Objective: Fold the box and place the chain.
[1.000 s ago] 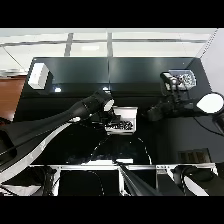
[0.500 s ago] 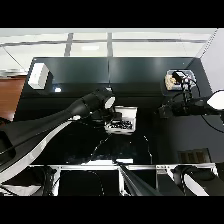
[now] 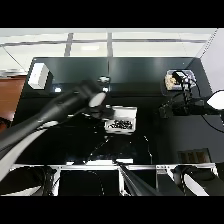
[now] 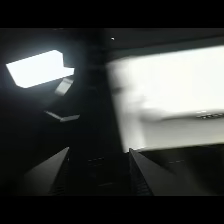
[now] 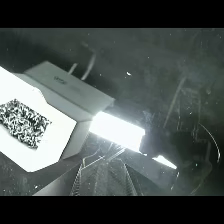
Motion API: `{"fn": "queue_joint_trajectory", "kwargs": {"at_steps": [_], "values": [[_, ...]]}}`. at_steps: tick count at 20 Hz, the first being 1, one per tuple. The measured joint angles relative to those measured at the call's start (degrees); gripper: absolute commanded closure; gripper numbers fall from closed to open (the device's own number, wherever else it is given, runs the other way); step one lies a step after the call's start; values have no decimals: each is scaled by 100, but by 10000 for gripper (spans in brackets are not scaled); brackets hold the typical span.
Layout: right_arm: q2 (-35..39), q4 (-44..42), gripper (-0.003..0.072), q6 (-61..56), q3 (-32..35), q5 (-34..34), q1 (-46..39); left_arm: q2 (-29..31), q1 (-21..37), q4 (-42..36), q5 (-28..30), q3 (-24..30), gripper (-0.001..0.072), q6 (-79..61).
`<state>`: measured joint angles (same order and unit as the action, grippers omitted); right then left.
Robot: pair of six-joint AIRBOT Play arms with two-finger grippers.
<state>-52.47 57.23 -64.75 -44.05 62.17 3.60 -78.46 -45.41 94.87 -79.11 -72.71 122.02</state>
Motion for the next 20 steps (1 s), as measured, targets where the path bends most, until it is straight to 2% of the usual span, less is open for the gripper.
{"fn": "queue_joint_trajectory", "kwargs": {"at_steps": [2,4,6,8,9,10,12,14,17,20], "values": [[0,0,387,2,0,-42,0,706,487,157,17,645,268,-166],[0,-2,387,2,0,-74,0,1451,1215,-179,638,1572,269,-297],[0,-2,387,-39,0,-81,2,2004,1965,-1325,1685,2653,267,-1049],[0,-4,387,-133,0,-87,0,2227,2465,-2704,2509,3416,263,-2507],[0,-7,387,-160,0,-90,0,2251,2647,-3366,2813,3700,161,-3488],[0,-11,387,-177,0,-90,2,2229,2754,-3895,2959,3901,-1,-4496],[0,-15,387,-221,0,-90,2,2079,2813,-4771,3165,4175,1,-6763],[0,-17,387,-280,0,-90,0,1915,2728,-5320,3491,4317,1,-8684],[0,-17,387,-348,0,-92,2,1718,2468,-5761,3759,4409,2,-11175],[0,-20,387,-378,0,-96,2,1346,2310,-6085,3748,4269,2,-12941]]}}
